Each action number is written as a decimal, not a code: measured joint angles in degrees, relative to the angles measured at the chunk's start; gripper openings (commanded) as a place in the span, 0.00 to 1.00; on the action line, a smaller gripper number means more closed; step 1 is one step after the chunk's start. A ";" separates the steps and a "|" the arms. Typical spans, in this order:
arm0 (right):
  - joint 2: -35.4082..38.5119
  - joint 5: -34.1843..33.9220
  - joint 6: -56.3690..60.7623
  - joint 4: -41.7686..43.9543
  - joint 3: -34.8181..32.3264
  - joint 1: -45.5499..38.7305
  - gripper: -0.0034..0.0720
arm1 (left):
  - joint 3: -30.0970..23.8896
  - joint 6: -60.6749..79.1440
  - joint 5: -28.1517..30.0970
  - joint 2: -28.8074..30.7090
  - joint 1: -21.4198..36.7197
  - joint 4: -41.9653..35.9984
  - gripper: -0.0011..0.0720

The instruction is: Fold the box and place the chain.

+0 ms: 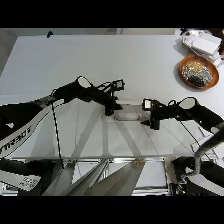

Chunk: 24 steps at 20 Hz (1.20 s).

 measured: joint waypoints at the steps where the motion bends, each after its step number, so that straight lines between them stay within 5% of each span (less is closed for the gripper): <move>1: -0.22 -0.02 -0.70 0.24 0.00 0.00 0.82 | 0.00 -0.02 0.04 0.00 0.00 0.00 0.03; 10: -1.49 -0.26 -3.61 3.21 -0.04 0.02 0.82 | 0.00 -0.07 0.11 0.00 0.02 0.00 0.03; 14: -2.40 -0.15 -4.66 4.02 -0.02 0.02 0.66 | 0.00 -0.07 0.04 0.00 0.02 0.02 0.03; 15: -2.60 -0.11 -4.83 4.02 0.00 0.02 0.56 | 0.00 -0.04 0.04 0.00 0.02 0.02 0.03; 19: -3.48 -0.35 -5.01 4.00 0.02 0.02 0.46 | 0.00 -0.04 0.04 0.00 0.02 0.00 0.03; 24: -3.87 -0.90 -5.11 3.63 0.00 0.07 0.48 | 0.00 -0.04 0.09 0.00 0.02 -0.02 0.03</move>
